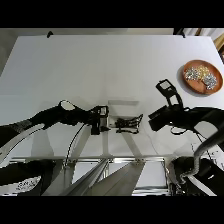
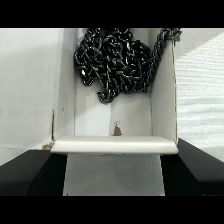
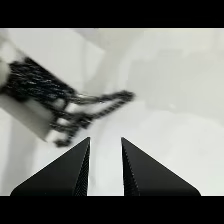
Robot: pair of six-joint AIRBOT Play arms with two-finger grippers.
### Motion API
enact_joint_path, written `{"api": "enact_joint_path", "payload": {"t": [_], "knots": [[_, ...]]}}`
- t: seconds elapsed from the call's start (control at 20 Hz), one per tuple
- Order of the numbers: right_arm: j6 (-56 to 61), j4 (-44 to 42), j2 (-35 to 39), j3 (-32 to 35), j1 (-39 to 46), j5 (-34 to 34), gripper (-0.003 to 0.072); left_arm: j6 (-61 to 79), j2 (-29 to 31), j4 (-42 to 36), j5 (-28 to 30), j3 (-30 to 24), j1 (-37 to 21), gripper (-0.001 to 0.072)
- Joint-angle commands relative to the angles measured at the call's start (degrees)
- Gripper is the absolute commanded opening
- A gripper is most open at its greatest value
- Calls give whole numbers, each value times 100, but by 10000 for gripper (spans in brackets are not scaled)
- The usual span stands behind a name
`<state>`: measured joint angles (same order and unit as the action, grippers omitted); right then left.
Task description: Fold the box and place the chain.
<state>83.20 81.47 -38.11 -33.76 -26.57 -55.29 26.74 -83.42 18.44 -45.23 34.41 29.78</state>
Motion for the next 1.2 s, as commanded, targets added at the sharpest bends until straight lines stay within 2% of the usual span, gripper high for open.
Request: {"api": "enact_joint_path", "payload": {"t": [0.0, 0.05, 0.1, 0.25, 0.35, 0.45, 0.55, 0.85, 1.15], "knots": [[-1464, 61, 254, 247, 715, 74, 219, 2, 4, 2, 2, 0, -4, 140], [-1928, 9, 249, 439, 765, 341, 216, 2, 4, 2, 2, 0, -4, 140], [-2507, -238, 247, 647, 763, 669, 171, 2, 4, 2, 2, 0, -4, 140], [-4872, -1582, 61, 1134, 723, 1598, 171, 2, 4, 2, 2, 0, -4, 140], [-4874, -1843, -315, 1134, 723, 1899, 183, 2, 4, 2, 2, 0, -4, 140], [-4868, -1856, -793, 1102, 723, 1845, 230, 2, 4, 2, 2, 0, -4, 140], [-4848, -1886, -1252, 994, 723, 1823, 229, 2, 4, 4, 2, 0, -4, 140], [-4310, -1827, -2234, 229, 723, 1169, 229, 2, 4, 2, 2, 0, -4, 140], [-4253, -1692, -2583, 20, 723, 994, 228, 2, 4, 2, 2, 0, -4, 140]]}}
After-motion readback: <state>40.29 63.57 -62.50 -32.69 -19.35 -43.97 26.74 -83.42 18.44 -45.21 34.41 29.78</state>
